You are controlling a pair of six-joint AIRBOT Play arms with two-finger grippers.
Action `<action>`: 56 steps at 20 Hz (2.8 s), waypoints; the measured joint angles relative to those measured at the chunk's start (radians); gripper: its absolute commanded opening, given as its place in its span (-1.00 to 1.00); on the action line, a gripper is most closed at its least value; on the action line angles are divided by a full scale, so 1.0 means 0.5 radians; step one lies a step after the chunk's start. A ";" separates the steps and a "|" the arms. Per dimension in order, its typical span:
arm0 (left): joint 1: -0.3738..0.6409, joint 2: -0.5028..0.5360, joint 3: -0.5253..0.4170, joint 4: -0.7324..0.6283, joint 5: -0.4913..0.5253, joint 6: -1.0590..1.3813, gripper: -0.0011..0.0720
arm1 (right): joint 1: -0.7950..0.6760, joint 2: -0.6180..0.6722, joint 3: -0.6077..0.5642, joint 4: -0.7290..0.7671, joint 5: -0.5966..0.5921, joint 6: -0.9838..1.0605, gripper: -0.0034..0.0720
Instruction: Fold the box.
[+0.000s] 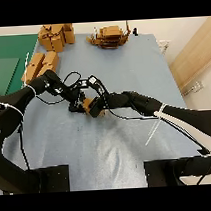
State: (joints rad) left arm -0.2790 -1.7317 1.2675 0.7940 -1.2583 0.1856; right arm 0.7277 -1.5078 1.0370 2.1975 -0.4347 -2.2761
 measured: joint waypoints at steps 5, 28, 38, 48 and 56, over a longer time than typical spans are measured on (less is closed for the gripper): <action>0.000 0.000 0.000 -0.004 0.002 -0.014 -0.03 | 0.002 -0.009 -0.003 -0.146 -0.048 0.108 -0.91; 0.292 0.372 0.240 0.007 0.623 -1.098 -0.01 | -0.391 1.080 -0.192 -1.645 -0.256 1.256 -0.91; 1.210 0.634 0.229 0.696 0.292 -2.391 0.04 | -0.559 1.184 -0.391 -1.775 -0.321 1.358 -0.91; 1.433 0.717 -0.221 0.659 0.285 -2.452 -0.01 | -0.575 1.146 -0.406 -1.785 -0.276 1.403 -0.91; 1.358 0.715 -0.468 0.500 0.819 -1.947 -0.01 | -0.575 1.143 -0.406 -1.783 -0.269 1.434 -0.91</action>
State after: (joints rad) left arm 0.4000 -1.3743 1.0336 1.0439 -0.8486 -0.7879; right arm 0.4404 -0.9363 0.8341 1.3060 -0.5694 -1.5593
